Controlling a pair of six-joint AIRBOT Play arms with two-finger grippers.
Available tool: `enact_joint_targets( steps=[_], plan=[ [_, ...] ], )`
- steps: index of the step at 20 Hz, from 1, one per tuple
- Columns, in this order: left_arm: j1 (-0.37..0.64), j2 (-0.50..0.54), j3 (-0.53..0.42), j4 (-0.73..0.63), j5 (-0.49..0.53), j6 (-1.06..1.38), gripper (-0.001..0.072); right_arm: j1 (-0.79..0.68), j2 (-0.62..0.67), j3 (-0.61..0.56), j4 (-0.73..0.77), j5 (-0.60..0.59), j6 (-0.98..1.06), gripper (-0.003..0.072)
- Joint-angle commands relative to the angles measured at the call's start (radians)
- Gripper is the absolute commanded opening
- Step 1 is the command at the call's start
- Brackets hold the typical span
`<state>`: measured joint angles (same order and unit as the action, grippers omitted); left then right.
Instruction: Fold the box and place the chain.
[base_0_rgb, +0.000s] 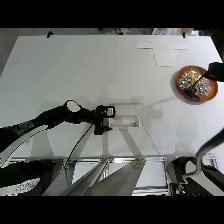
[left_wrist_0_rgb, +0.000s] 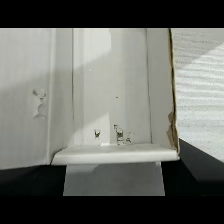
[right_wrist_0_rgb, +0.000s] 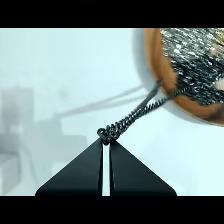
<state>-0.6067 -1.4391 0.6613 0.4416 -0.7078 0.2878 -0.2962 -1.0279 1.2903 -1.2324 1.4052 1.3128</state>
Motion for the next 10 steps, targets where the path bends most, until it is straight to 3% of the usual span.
enact_joint_targets(
  steps=[1,10],
  plan=[
    [0.001,0.001,0.000,0.000,0.000,0.000,0.0211,0.066,0.116,0.000,0.089,0.046,-0.013,0.0017],
    [0.001,0.001,0.000,0.000,0.000,0.000,0.0211,0.448,0.220,-0.002,0.090,0.099,0.000,0.0017]
  ],
)
